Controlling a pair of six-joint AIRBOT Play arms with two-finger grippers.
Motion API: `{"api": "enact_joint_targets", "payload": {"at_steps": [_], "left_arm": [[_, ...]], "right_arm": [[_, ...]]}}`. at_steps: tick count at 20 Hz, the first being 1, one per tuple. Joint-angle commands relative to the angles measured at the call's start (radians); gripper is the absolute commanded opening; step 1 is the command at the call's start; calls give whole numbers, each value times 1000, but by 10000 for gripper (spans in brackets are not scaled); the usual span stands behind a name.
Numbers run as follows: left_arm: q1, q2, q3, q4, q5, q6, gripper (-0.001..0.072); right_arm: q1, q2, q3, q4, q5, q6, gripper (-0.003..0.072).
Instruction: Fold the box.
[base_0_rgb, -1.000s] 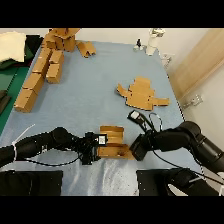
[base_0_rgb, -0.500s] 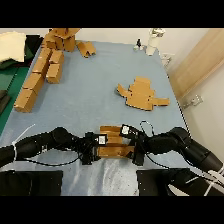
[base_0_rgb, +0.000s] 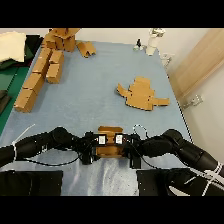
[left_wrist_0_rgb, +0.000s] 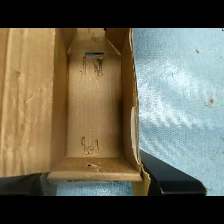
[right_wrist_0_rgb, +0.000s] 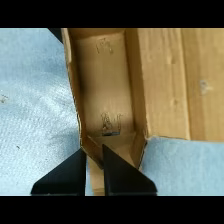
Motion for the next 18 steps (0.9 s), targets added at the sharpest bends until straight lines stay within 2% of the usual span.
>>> {"api": "enact_joint_targets", "payload": {"at_steps": [1, 4, 5, 7, 12, 14, 18], "left_arm": [[0, 0, 0, -2, -1, -1, 560], [0, 0, 0, -2, -1, -1, 560], [0, 0, 0, -2, -1, -1, 560], [0, 0, 0, -2, -1, -1, 560], [0, 0, 0, -2, -1, -1, 560], [0, 0, 0, -2, -1, -1, 560], [0, 0, 0, -2, -1, -1, 560]], "right_arm": [[14, -1, 0, -12, -1, -13, 138], [13, 4, 0, -64, -70, 52, 165], [13, 7, 0, -94, -79, 89, 250], [13, 8, 0, -139, -81, 136, 356], [13, 7, 0, -234, -62, 203, 363], [13, 7, 0, -234, -26, 202, 469], [13, 6, 0, -187, 59, 200, 472]]}}
